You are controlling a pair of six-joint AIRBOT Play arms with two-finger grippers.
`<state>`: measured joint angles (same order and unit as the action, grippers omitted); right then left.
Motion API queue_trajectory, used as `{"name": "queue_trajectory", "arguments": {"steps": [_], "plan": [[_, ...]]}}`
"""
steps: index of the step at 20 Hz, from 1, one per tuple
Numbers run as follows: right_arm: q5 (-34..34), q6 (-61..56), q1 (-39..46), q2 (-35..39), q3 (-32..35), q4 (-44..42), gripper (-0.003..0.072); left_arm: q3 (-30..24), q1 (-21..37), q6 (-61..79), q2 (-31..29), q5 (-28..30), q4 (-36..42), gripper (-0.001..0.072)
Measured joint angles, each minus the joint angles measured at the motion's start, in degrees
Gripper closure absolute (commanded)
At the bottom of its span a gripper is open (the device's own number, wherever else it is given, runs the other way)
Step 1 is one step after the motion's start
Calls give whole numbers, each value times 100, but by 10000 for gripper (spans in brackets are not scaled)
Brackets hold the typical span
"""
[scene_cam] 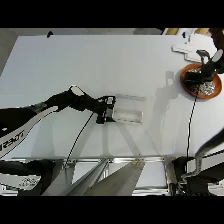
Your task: Fold the box and place the chain.
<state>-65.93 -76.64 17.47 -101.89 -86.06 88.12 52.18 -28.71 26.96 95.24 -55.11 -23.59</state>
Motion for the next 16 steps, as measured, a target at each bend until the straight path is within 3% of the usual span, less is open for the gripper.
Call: {"name": "queue_trajectory", "arguments": {"steps": [6,7,8,16], "plan": [[116,2,0,-20,0,-4,534,0,0,0,0,2,0,573],[144,4,0,-22,0,-4,558,0,0,0,0,0,0,573],[164,9,0,-22,0,-4,671,0,0,0,0,0,0,573],[-72,85,0,133,0,-7,670,0,0,0,0,2,0,573]]}}
